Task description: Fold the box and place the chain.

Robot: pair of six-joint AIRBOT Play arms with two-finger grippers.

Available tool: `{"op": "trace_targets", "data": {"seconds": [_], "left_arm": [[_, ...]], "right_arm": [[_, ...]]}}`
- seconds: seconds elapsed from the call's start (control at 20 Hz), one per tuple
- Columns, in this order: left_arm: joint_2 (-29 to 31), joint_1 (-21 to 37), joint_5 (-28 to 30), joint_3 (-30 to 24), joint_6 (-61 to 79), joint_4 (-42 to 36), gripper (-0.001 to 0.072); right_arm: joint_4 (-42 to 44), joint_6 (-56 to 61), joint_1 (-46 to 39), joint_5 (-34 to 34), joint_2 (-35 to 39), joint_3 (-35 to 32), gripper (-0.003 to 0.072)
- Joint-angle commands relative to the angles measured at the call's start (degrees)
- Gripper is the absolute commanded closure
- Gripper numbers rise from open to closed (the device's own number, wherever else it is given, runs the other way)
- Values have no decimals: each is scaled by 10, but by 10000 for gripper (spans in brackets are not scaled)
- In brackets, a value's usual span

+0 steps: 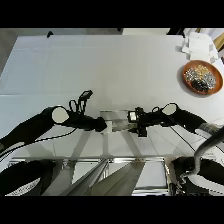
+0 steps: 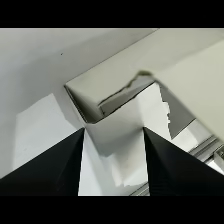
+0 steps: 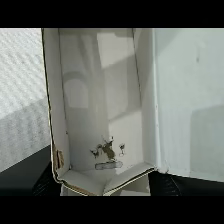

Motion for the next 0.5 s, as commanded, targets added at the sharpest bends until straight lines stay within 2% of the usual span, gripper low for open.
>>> {"op": "trace_targets", "data": {"seconds": [0.0, 0.2, 0.45], "left_arm": [[-28, -20, -22, 33, -54, 43, 285], [-29, -19, -25, 36, -103, 70, 285], [-49, -24, -39, 71, -160, 90, 285]], "right_arm": [[0, 0, 0, 0, 0, 0, 394], [0, 0, 0, 0, 0, 0, 394], [0, 0, 0, 0, 0, 0, 394]]}}
